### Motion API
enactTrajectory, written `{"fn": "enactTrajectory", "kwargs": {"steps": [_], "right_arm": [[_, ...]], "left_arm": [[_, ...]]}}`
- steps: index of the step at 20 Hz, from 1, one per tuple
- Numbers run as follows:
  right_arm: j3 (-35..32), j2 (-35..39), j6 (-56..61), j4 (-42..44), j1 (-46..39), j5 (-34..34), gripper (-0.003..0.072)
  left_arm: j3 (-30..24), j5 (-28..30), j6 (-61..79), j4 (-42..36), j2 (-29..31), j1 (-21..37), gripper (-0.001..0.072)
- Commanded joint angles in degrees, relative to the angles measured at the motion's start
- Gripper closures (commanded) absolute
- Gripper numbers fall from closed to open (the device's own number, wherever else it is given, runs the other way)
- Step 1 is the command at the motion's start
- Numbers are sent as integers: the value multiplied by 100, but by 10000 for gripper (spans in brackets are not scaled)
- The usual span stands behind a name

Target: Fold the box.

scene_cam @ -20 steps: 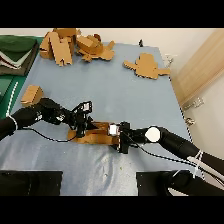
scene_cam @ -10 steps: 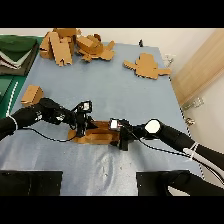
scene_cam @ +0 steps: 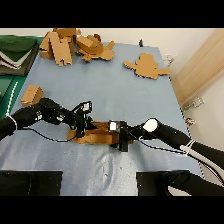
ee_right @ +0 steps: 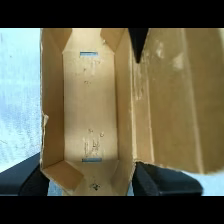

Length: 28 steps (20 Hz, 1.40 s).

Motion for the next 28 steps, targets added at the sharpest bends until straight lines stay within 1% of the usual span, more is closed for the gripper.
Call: {"fn": "enactTrajectory", "kwargs": {"steps": [1, 8, 24, 28], "right_arm": [[7, -46, -114, 17, -2, -103, -17], [4, -85, -149, 52, -2, -203, -17], [2, -111, -149, 55, 0, -201, -17], [0, -278, -149, 9, 0, -229, -14]], "left_arm": [[0, 22, 0, -20, -4, -4, 694], [0, 20, -2, -20, -4, -4, 694], [0, 22, -2, -66, -4, -4, 694], [0, 22, -2, -63, -4, -4, 694]]}}
